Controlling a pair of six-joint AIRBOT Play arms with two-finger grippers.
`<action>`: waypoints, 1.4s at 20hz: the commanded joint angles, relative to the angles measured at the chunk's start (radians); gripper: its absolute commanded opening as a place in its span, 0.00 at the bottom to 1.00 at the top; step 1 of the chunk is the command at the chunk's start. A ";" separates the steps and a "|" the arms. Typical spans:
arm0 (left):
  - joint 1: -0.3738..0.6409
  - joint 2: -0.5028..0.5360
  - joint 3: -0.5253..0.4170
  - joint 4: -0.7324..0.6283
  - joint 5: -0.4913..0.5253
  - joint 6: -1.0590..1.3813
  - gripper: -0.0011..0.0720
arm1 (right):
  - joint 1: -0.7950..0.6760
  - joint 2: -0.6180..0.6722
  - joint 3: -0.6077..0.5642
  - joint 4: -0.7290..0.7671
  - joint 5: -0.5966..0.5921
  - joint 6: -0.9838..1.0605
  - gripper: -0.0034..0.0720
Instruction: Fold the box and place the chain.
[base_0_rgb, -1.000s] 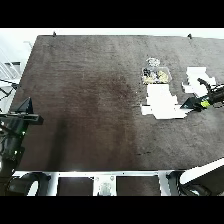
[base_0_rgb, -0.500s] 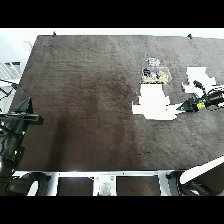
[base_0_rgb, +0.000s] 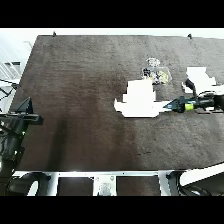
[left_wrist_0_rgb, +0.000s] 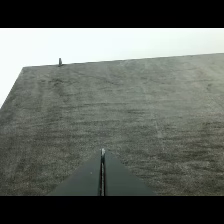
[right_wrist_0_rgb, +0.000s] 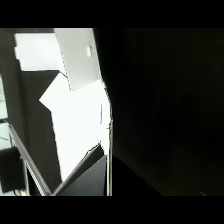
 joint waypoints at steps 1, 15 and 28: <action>0.000 0.001 -0.001 0.000 0.000 0.000 0.04 | 0.143 0.093 -0.149 0.166 -0.191 -0.009 0.06; 0.000 0.001 -0.001 0.000 -0.002 0.000 0.04 | 0.502 0.011 -0.048 0.234 -0.515 -0.009 0.06; 0.000 -0.047 0.011 0.007 -0.135 0.030 0.73 | 0.536 0.011 -0.050 0.214 -0.565 -0.085 0.06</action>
